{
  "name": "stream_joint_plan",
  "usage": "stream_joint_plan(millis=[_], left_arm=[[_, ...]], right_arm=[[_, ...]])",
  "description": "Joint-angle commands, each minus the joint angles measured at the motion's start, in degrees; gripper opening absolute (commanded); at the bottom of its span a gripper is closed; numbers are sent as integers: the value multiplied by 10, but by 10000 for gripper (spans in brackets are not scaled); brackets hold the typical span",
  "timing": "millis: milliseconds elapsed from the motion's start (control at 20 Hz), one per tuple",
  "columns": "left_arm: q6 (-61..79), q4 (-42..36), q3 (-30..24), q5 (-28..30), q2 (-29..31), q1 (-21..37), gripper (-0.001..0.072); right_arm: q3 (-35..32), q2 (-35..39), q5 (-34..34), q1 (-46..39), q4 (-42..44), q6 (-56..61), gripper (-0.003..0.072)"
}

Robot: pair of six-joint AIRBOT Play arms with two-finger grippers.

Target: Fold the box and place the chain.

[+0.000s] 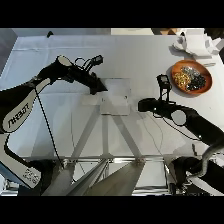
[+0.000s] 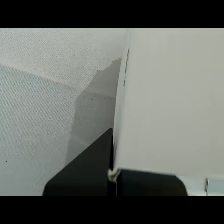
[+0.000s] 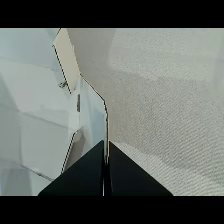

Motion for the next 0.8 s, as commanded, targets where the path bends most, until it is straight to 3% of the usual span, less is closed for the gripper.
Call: stream_joint_plan(millis=[0,200,250,350,400,450,600,750], left_arm=[[0,0,0,0,0,0,12],[-1,0,0,-4,0,0,12],[-1,-2,0,-4,0,0,12],[-1,-6,0,-10,2,0,6],[-5,-6,0,-14,7,0,6],[-20,-6,0,-18,16,2,6],[-32,10,0,-64,60,12,5],[-24,62,0,-163,118,24,4]], right_arm=[[0,0,-3,1,0,0,10],[0,0,-6,1,1,0,12],[0,0,-2,1,5,1,41],[1,1,-4,1,41,7,259],[4,5,-6,1,65,7,335],[9,13,-7,1,73,7,364],[18,61,-39,-2,73,5,364],[18,129,-59,-27,53,4,363]])
